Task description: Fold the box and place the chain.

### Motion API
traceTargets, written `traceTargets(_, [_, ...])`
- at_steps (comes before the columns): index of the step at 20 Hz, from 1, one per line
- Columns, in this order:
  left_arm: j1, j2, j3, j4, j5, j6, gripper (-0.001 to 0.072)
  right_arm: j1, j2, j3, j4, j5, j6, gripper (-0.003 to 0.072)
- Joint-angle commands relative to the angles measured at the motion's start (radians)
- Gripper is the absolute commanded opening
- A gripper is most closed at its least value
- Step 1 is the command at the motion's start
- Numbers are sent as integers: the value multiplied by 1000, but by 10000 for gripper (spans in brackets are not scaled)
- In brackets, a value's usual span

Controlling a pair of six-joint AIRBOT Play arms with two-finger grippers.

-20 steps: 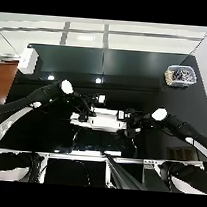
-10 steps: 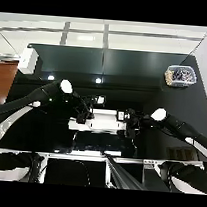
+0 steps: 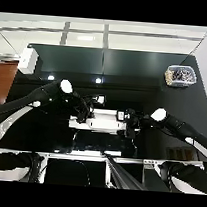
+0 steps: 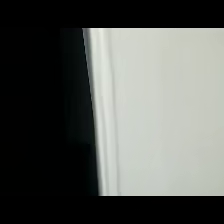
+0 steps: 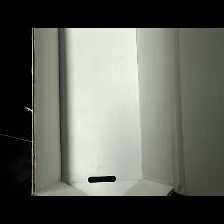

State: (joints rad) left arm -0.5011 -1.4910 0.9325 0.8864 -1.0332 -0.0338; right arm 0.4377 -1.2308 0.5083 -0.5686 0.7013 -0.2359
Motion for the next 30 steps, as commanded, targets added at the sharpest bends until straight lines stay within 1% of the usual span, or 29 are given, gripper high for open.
traceTargets(1, [-2,1,1,-24,12,1,25,1,0,0,-1,1,1,633])
traceTargets(10, [-2,1,1,-24,11,0,25,1,0,0,0,1,1,630])
traceTargets(11, [-2,1,1,-24,10,0,25,1,0,0,0,2,1,498])
traceTargets(12, [-2,1,1,-24,8,0,26,1,0,0,-1,2,1,470])
traceTargets(13, [-2,1,1,-24,9,0,29,1,0,0,0,2,1,470])
traceTargets(14, [-2,1,1,-24,9,0,62,1,0,0,0,1,1,469])
traceTargets(15, [-2,2,2,-24,10,0,189,1,0,0,0,2,1,470])
traceTargets(16, [0,5,3,-22,8,-6,263,1,0,0,0,1,1,470])
traceTargets(17, [2,14,11,0,7,-37,353,1,0,0,0,1,1,470])
traceTargets(19, [12,47,35,53,2,-162,703,1,0,0,0,1,1,470])
traceTargets(20, [23,71,45,81,3,-246,720,1,0,0,0,1,1,470])
traceTargets(21, [35,98,54,125,-4,-301,720,1,0,0,0,1,1,470])
traceTargets(23, [64,157,69,238,-53,-393,720,1,0,0,0,1,1,470])
traceTargets(24, [80,187,69,290,-78,-457,718,1,0,0,0,1,1,470])
traceTargets(25, [100,216,69,340,-127,-530,708,1,0,0,0,1,1,470])
traceTargets(26, [121,239,69,367,-199,-616,646,1,0,0,0,1,1,470])
traceTargets(27, [143,251,67,357,-275,-694,494,1,0,0,0,1,1,470])
traceTargets(28, [165,251,61,322,-364,-792,218,1,0,0,0,2,1,470])
traceTargets(29, [179,249,45,269,-436,-858,29,1,0,0,-1,2,1,470])
traceTargets(30, [184,250,12,178,-493,-877,24,1,0,0,-1,2,1,470])
